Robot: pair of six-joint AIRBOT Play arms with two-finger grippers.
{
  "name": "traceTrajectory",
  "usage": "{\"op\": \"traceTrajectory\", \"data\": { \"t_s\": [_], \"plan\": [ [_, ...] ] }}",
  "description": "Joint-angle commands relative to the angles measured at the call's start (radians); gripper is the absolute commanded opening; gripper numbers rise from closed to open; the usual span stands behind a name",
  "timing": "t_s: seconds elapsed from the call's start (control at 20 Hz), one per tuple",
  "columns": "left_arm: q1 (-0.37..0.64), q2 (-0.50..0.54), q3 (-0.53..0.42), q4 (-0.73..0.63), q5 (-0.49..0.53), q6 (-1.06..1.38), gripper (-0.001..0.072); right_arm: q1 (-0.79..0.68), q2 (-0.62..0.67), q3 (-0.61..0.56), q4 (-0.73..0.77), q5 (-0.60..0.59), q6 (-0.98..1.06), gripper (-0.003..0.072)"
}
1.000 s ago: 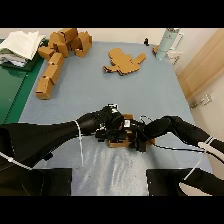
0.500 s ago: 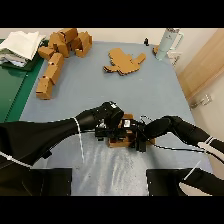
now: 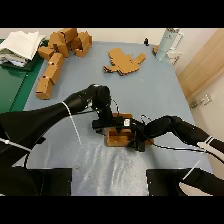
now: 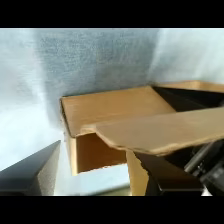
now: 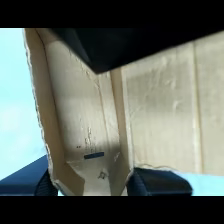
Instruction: Fold the box.
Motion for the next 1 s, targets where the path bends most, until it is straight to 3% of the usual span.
{"op": "traceTrajectory", "data": {
  "t_s": [0.0,0.25,0.3,0.35,0.4,0.55,0.65,0.75,0.95],
  "plan": [
    [0.154,0.001,0.013,-0.154,-0.062,0.151,0.0622,-0.002,0.0,-0.002,-0.005,-0.005,-0.004,0.0468],
    [0.328,0.001,0.013,-0.151,-0.08,0.378,0.0607,-0.002,0.0,-0.002,-0.005,-0.005,-0.004,0.0468],
    [0.356,0.001,0.013,-0.145,-0.053,0.452,0.0482,-0.002,0.0,-0.002,-0.005,-0.005,-0.004,0.0468],
    [0.385,0.001,0.013,-0.139,-0.027,0.544,0.0142,-0.002,0.0,-0.002,-0.005,-0.005,-0.004,0.0468],
    [0.407,0.001,0.013,-0.14,-0.005,0.658,0.0014,-0.002,0.0,-0.002,-0.005,-0.005,-0.004,0.0468],
    [0.42,0.006,0.006,-0.14,-0.043,1.024,0.0011,-0.002,0.0,-0.002,-0.005,-0.005,-0.004,0.0468],
    [0.381,0.058,-0.065,-0.139,-0.03,1.23,0.0008,-0.002,0.0,-0.002,-0.005,-0.005,-0.004,0.0468],
    [0.313,0.167,-0.209,-0.139,0.107,1.339,0.0008,-0.002,0.0,-0.002,-0.005,-0.005,-0.004,0.0468],
    [0.157,0.402,-0.532,-0.181,0.484,1.703,0.0013,-0.002,0.0,-0.002,-0.005,-0.005,-0.004,0.0469]
  ]
}}
